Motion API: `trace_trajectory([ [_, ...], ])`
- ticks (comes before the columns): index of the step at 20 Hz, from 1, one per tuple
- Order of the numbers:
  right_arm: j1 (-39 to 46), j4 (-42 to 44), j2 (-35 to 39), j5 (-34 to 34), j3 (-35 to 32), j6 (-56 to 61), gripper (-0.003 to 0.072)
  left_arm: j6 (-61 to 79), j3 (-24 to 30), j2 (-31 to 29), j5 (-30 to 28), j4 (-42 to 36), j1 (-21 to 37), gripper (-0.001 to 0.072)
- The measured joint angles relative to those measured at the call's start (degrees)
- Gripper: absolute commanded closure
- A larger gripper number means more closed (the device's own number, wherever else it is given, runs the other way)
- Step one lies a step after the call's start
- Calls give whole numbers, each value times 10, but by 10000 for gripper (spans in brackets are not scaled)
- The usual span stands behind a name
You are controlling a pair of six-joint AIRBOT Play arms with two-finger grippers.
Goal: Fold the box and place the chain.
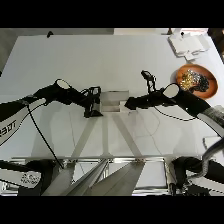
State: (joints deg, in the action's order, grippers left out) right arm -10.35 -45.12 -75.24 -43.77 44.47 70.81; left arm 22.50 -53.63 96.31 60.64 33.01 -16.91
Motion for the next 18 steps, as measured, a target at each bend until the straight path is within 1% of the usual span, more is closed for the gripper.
trace_trajectory([
  [4,0,0,-3,12,0,9,140,0,0,0,0,0,0,695],
  [18,-30,-52,-31,64,0,14,152,0,0,0,0,0,0,695],
])
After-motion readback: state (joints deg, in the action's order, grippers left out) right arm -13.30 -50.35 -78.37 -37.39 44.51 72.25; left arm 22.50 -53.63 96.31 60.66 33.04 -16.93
